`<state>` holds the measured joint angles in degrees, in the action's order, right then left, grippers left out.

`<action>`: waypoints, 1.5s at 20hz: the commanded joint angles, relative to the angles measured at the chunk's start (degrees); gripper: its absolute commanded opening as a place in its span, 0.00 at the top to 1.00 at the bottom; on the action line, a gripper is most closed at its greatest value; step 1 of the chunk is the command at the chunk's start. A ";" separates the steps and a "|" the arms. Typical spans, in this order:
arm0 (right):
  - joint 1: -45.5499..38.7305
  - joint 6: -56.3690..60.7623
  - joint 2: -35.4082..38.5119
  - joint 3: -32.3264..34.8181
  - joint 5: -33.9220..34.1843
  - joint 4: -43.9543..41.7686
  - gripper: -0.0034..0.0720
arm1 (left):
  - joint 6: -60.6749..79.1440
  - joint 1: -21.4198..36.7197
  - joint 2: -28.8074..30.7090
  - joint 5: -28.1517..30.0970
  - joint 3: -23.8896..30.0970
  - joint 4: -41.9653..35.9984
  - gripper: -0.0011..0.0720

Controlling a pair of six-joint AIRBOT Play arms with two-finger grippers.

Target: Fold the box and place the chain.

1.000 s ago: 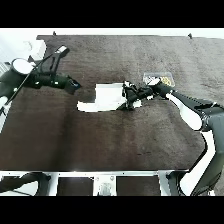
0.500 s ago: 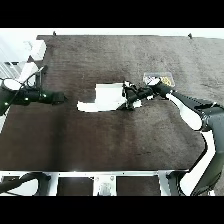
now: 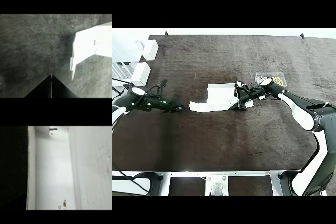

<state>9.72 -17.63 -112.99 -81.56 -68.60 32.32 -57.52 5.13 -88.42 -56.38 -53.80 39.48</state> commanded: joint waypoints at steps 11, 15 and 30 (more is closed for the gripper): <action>0.07 0.02 -0.02 0.00 -0.02 -0.02 0.35 | 2.43 -11.87 -7.69 5.84 -7.32 -8.85 0.96; 0.07 0.00 -0.02 0.00 0.00 -0.02 0.35 | 2.58 -11.80 -7.61 1.68 -9.42 -10.12 0.51; 0.07 0.02 -0.02 0.00 -0.02 -0.02 0.35 | 5.49 -11.80 -7.30 -4.28 -10.95 -17.59 0.50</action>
